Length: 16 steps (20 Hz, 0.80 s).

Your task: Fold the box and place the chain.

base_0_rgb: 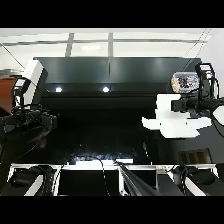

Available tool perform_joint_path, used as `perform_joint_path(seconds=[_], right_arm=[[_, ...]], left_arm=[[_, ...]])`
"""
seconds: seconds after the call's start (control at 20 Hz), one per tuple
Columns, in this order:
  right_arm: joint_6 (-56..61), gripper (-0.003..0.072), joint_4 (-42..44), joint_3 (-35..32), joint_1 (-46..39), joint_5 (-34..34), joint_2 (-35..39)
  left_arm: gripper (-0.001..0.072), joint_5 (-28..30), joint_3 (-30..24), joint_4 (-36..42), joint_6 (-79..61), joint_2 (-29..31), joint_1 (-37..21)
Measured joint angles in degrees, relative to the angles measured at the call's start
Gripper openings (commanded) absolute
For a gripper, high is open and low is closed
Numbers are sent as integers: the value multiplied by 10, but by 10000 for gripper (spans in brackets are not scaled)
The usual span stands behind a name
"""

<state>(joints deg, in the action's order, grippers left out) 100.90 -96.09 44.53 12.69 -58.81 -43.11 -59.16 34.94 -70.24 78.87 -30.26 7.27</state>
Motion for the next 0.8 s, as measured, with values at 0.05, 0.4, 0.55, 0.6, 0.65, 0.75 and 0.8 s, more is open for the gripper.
perform_joint_path(seconds=[0.05,0.4,0.55,0.6,0.65,0.75,0.8], right_arm=[[0,17,0,0,0,0,0],[0,17,0,0,0,0,0],[0,17,0,0,0,0,0],[0,17,0,0,0,0,0],[0,17,0,0,0,0,0],[0,17,0,0,0,0,0],[0,17,0,0,0,0,0]], left_arm=[[26,0,0,0,0,0,0],[26,0,0,0,0,0,0],[26,0,0,0,0,0,0],[26,2,0,0,0,0,0],[27,6,0,0,0,0,0],[27,28,0,0,0,0,0],[27,43,0,2,0,0,0]])
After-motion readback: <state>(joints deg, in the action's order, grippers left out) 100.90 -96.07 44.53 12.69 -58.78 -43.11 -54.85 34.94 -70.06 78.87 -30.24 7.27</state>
